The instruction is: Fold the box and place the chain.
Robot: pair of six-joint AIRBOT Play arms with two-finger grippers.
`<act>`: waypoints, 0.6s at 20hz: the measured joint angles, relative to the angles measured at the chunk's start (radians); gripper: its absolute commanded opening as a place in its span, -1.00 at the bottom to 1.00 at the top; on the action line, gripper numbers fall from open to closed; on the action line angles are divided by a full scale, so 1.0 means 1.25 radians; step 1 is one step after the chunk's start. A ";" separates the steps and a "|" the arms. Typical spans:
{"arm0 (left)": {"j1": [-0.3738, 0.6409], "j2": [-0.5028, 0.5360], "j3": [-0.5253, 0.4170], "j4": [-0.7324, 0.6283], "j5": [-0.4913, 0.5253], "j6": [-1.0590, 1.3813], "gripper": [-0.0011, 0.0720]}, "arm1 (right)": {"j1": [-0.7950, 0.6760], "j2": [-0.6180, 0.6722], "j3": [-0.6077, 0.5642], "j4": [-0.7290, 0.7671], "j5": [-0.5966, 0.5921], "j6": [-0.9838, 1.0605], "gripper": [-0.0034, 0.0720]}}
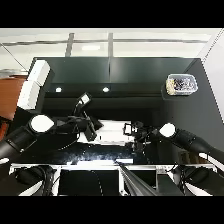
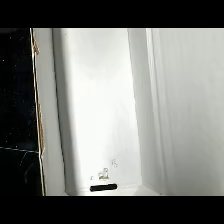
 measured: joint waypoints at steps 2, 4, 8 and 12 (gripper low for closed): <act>-0.002 -0.030 -0.003 -0.030 0.072 -0.001 -0.89 | 0.000 0.000 0.000 0.000 0.000 0.000 -0.05; -0.003 -0.067 -0.005 -0.047 0.099 -0.001 -0.89 | 0.000 0.000 0.000 0.000 0.000 0.000 -0.05; -0.009 -0.132 -0.007 -0.062 0.093 -0.001 -0.90 | 0.000 0.000 0.000 0.000 0.000 0.000 -0.05; -0.010 -0.155 -0.005 -0.063 0.091 -0.001 -0.89 | 0.000 0.000 0.000 0.000 0.000 0.000 -0.05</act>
